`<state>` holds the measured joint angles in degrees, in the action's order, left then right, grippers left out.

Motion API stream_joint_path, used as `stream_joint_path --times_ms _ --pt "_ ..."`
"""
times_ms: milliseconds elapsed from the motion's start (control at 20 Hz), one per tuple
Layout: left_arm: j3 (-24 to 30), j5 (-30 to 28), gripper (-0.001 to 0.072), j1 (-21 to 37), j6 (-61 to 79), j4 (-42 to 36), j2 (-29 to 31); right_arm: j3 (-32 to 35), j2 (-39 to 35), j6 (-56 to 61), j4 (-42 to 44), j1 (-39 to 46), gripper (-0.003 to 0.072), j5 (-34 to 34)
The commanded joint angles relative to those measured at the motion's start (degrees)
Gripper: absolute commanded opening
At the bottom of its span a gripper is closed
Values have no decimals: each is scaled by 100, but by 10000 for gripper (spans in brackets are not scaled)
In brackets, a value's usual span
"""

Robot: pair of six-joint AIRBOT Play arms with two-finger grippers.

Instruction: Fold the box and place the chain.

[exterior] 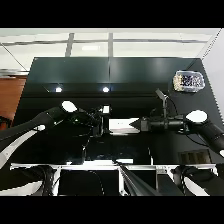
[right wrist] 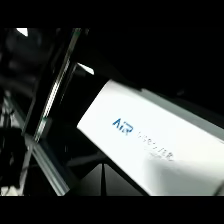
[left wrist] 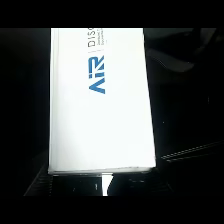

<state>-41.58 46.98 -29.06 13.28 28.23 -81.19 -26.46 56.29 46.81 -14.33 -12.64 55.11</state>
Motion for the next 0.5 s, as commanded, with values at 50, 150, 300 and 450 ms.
stream_joint_path --times_ms 50,150,300,450 --pt "0 -2 500 -4 0 0 0 225 271 975 -271 -70 18 -645" --pt "0 -2 500 -4 0 0 0 245 415 1368 -798 -70 18 -658" --pt "0 0 500 -2 0 0 0 245 457 1427 -1019 -68 18 -726" --pt "0 -2 500 -4 0 -22 0 245 457 1427 -1016 -70 18 -778"
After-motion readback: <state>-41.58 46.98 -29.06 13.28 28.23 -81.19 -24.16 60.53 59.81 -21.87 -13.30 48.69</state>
